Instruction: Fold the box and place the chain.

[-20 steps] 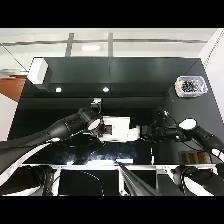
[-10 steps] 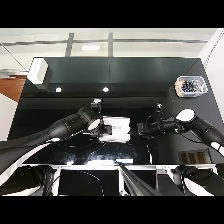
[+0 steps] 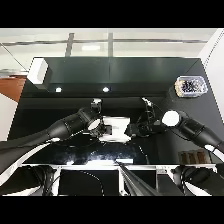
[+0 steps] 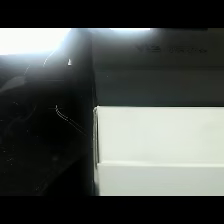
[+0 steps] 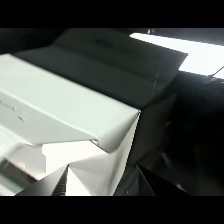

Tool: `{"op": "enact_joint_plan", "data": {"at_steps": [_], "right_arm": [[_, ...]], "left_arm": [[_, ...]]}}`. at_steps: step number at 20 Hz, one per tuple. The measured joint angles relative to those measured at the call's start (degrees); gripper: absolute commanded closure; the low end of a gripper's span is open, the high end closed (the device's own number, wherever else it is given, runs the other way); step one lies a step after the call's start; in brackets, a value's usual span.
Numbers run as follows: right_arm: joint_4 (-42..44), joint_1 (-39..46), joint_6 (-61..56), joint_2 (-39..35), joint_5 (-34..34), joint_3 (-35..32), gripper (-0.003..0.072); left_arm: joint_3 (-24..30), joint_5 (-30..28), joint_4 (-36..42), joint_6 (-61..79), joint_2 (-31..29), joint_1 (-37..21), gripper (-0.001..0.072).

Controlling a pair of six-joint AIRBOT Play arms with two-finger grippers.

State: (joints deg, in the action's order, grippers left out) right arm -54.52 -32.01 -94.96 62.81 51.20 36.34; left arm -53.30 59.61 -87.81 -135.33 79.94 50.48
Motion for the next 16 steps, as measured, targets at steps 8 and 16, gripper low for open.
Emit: {"op": "enact_joint_plan", "data": {"at_steps": [8,16], "right_arm": [[-16.8,-9.5,-21.6,3.5,1.3,6.3,0.0293],[-22.4,-13.5,-31.8,8.6,4.8,11.0,0.0381]], "left_arm": [[0.0,0.5,-0.1,0.1,0.0,0.0,0.0681],[0.0,0.8,-0.2,0.1,0.0,0.0,0.0681]]}}
